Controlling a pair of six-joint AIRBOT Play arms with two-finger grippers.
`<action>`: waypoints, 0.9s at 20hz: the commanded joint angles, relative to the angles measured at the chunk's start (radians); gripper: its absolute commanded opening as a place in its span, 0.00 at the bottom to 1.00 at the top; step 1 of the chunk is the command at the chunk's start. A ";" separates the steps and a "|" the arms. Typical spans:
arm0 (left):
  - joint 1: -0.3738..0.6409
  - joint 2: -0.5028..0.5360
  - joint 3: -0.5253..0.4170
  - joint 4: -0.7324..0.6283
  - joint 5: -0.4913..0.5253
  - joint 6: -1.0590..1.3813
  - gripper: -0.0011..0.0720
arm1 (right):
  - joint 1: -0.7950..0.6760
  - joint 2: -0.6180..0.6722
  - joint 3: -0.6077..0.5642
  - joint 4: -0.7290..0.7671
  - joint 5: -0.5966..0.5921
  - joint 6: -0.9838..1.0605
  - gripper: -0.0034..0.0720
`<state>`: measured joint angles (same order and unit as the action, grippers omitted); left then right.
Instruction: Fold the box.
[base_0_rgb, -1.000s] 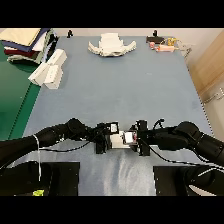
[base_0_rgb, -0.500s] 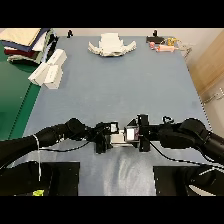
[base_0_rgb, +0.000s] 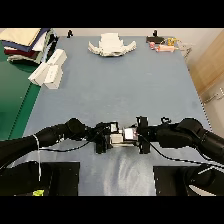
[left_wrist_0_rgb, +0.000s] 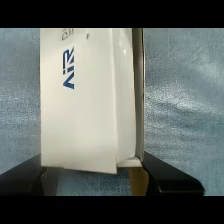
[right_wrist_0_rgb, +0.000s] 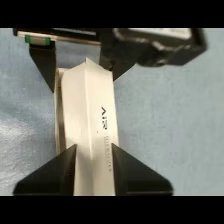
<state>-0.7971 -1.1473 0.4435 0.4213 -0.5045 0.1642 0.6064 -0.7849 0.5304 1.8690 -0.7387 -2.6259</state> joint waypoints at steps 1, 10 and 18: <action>-0.001 0.000 0.000 0.001 0.000 0.000 0.55 | 0.000 -0.020 0.001 -0.002 -0.032 0.011 0.35; -0.001 0.000 0.000 0.001 0.000 0.000 0.55 | 0.000 -0.019 0.002 0.027 -0.075 0.043 0.26; -0.001 0.000 0.000 0.001 0.000 0.000 0.55 | 0.000 -0.005 0.026 0.042 -0.090 0.087 0.55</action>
<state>-0.7982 -1.1473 0.4435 0.4248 -0.5079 0.1661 0.6056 -0.7986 0.5415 1.9034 -0.8265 -2.5721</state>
